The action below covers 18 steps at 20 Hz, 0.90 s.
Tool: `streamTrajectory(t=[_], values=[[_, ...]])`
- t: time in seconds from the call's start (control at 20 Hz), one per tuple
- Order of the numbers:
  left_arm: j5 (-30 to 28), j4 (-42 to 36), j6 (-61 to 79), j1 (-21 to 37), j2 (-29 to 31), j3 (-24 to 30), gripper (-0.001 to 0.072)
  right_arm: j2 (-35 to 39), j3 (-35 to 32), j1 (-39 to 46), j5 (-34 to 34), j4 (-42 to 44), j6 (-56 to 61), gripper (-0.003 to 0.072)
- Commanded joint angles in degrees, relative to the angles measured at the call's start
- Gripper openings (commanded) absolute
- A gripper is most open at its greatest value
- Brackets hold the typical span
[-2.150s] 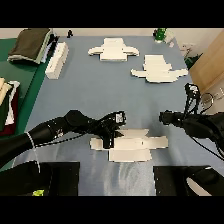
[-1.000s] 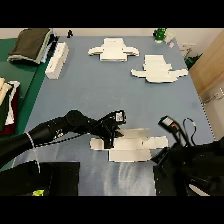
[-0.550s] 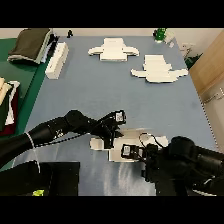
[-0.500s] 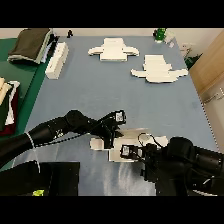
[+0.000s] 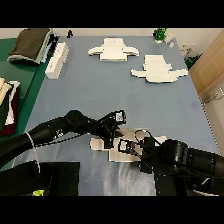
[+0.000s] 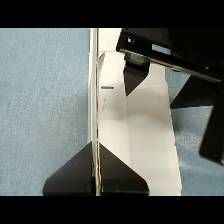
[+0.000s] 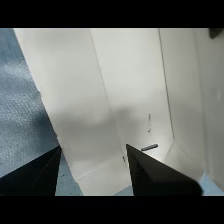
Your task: Fold the box.
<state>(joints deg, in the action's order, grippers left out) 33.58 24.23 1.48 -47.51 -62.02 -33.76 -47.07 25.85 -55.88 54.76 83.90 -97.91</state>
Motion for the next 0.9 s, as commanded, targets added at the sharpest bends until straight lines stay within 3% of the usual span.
streamTrajectory(t=[0.0,0.25,0.5,0.7,0.85], values=[[0.0,0.0,0.0,0.0,0.0,0.0,0.0016,-0.1,-0.3,-1.0,0.4,0.0,0.9,0.0604],[0.0,0.0,0.0,0.0,0.0,0.0,0.0016,0.3,-1.7,-2.1,-1.9,-5.6,7.1,0.0604],[0.0,0.0,0.0,0.0,0.0,0.0,0.0016,7.2,-1.7,-2.1,-1.1,-6.2,9.5,0.0604],[0.0,0.0,0.0,0.0,0.0,0.0,0.0016,10.2,-1.8,-1.8,1.7,-13.5,21.9,0.0604],[0.0,0.0,0.0,0.0,0.0,0.0,0.0016,9.5,-1.7,-1.6,2.4,-14.4,26.2,0.0607]])
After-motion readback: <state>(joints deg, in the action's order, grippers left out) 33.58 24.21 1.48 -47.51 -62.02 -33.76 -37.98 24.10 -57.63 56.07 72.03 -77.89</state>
